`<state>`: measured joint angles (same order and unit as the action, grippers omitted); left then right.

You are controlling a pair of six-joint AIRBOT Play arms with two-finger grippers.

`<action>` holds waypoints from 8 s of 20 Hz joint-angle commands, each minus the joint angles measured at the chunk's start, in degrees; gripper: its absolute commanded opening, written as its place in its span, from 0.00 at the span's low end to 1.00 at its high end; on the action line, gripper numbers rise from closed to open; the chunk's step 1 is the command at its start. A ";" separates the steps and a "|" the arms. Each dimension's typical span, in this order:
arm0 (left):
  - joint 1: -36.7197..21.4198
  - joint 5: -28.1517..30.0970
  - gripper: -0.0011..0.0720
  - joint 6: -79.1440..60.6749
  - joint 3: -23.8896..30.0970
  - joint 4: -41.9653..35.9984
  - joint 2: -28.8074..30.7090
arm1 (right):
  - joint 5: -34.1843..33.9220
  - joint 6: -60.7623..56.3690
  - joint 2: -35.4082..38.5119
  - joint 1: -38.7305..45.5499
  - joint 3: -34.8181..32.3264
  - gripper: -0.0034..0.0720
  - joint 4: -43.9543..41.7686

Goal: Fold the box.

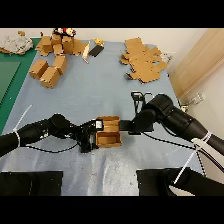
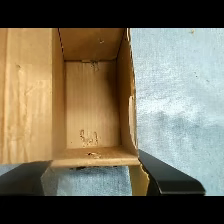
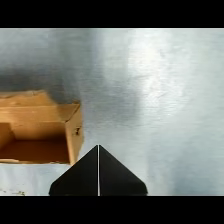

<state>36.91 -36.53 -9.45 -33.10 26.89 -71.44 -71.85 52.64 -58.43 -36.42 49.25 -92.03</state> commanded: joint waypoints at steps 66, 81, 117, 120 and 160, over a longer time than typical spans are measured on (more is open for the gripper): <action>-0.04 0.02 0.62 0.00 -0.04 0.02 0.02 | 28.98 93.61 9.44 -8.63 -15.04 0.74 -9.66; -0.04 0.00 0.62 0.02 -0.04 0.02 0.00 | 29.42 90.14 8.92 -12.55 -14.93 0.71 -6.71; -0.04 0.02 0.62 0.00 -0.04 0.02 0.02 | 29.92 88.72 8.37 -12.68 -15.04 0.42 -4.68; -0.04 0.02 0.62 0.00 -0.04 0.00 0.00 | 28.41 87.69 8.39 -13.11 -15.04 0.42 -5.29; -0.04 0.02 0.62 0.00 -0.04 0.02 0.00 | 60.22 20.22 18.95 -13.70 -35.78 0.05 -40.22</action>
<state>36.91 -36.53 -9.45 -33.12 26.89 -71.44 -11.16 72.90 -38.81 -50.09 13.50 -132.18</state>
